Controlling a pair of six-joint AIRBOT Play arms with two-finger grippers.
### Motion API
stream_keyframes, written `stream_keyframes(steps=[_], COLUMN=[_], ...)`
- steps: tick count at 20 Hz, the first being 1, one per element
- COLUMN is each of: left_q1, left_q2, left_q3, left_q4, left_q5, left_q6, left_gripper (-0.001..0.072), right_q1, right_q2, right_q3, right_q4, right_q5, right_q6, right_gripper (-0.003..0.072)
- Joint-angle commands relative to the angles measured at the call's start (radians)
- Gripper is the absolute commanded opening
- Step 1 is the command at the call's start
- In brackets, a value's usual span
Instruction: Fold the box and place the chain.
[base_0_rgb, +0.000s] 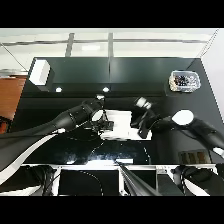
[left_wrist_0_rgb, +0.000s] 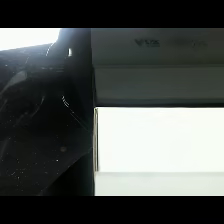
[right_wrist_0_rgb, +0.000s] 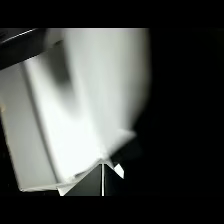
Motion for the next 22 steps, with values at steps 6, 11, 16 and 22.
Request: stream_keyframes(steps=[6,11,16,22], left_q1=[0.002,0.001,0.002,0.002], left_q2=[0.0,0.0,0.0,0.0], left_q3=[0.0,0.0,0.0,0.0], left_q4=[-0.025,-0.025,-0.017,-0.017], left_q5=[-0.005,-0.003,0.006,-0.005], left_q6=[-0.001,-0.001,0.006,0.003], left_gripper=[0.0029,0.0029,0.003,0.003], right_q1=[-0.599,-0.533,-0.352,-0.234], right_q2=[0.076,-0.078,-0.228,-0.251], right_q3=[-0.078,-0.148,-0.145,-0.036], right_q4=[-0.263,-0.187,0.062,0.266], right_q5=[0.301,0.299,0.253,0.325], right_q6=[0.853,0.801,0.648,0.449], right_gripper=[0.001,0.0011,0.0012,0.0391])
